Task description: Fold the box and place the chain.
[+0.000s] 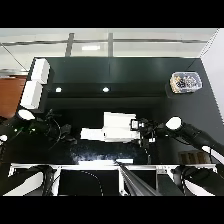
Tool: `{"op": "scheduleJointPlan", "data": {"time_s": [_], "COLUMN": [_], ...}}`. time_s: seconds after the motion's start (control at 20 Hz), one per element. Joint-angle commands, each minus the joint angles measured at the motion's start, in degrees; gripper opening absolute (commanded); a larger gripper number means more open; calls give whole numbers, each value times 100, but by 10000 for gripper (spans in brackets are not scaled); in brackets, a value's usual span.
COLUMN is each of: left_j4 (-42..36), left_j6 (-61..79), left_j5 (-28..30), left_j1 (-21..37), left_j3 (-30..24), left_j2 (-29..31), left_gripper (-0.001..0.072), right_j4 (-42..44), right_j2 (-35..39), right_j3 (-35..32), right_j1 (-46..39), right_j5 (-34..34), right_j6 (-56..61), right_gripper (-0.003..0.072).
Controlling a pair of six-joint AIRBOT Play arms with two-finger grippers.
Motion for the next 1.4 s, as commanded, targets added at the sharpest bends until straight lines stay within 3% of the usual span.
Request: {"op": "scheduleJointPlan", "data": {"time_s": [0.0,0.3,0.9,1.35], "left_j4": [-448,-800,-1958,-1851], "left_j6": [59,638,2208,2194], "left_j5": [485,776,310,831], "left_j1": [-367,-885,-887,-892], "left_j3": [-162,-162,-44,-44], "left_j2": [-17,-15,-4,-11], "left_gripper": [25,25,25,24], "right_j4": [2,2,2,2], "right_j2": [-4,-4,-4,-4], "right_j3": [0,0,0,0], "right_j1": [2,2,2,2], "right_j5": [2,2,2,2], "right_j6": [4,4,4,4], "right_gripper": [442,443,442,442]}}
